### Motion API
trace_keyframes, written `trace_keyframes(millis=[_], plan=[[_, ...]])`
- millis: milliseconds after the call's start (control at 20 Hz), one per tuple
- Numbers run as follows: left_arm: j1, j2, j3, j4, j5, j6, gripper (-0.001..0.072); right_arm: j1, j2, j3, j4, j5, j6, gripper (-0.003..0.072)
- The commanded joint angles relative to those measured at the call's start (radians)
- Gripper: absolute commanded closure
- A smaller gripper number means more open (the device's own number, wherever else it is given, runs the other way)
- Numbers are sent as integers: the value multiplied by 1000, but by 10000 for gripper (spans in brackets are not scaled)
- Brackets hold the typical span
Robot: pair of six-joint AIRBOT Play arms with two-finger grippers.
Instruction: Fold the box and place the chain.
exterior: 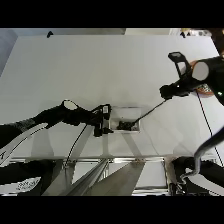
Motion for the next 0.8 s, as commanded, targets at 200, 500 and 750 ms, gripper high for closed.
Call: trace_keyframes(millis=[200,500,750], plan=[[0,1,0,0,0,0,640,-17,-138,-137,90,-184,27,373],[0,1,0,0,0,0,640,-17,-140,-172,57,-230,98,374],[0,1,0,0,0,0,640,-17,-140,-172,57,-271,105,377]])
